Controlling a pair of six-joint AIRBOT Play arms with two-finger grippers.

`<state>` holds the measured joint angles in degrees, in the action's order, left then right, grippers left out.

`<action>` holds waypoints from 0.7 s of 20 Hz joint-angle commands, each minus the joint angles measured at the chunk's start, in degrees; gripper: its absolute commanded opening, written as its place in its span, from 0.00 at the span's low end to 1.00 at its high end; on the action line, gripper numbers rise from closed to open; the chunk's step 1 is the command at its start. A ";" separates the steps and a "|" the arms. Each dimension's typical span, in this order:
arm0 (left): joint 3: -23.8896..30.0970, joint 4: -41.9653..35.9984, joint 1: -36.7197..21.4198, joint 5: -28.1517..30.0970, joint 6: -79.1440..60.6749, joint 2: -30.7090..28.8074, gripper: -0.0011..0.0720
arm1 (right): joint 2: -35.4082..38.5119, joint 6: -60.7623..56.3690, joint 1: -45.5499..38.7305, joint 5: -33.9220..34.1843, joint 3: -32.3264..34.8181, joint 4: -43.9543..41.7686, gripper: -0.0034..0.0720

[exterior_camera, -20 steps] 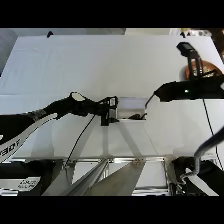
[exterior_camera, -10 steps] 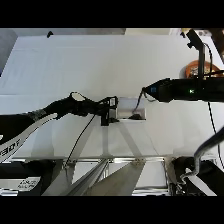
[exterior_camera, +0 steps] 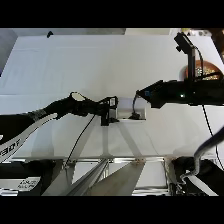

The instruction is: Fold the box and place the chain.

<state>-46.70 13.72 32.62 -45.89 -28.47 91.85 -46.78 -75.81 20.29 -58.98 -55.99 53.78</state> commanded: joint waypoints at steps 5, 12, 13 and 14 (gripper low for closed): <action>0.02 0.02 -0.02 0.00 0.00 -0.02 0.20 | 0.00 -14.23 1.38 0.79 -0.04 28.50 0.07; 0.02 0.02 -0.02 0.02 -0.02 -0.02 0.20 | 0.87 -15.04 1.38 -5.55 -0.04 33.20 0.06; 0.02 0.02 -0.02 0.00 -0.02 -0.02 0.20 | 0.94 -15.45 1.38 -7.19 -0.04 32.98 0.06; 0.02 0.02 -0.02 0.02 -0.02 -0.02 0.20 | 0.94 -15.43 1.38 -8.55 -0.04 31.67 0.06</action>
<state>-46.70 13.72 32.62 -45.89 -28.47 91.85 -46.11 -90.21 21.61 -63.61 -55.99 85.19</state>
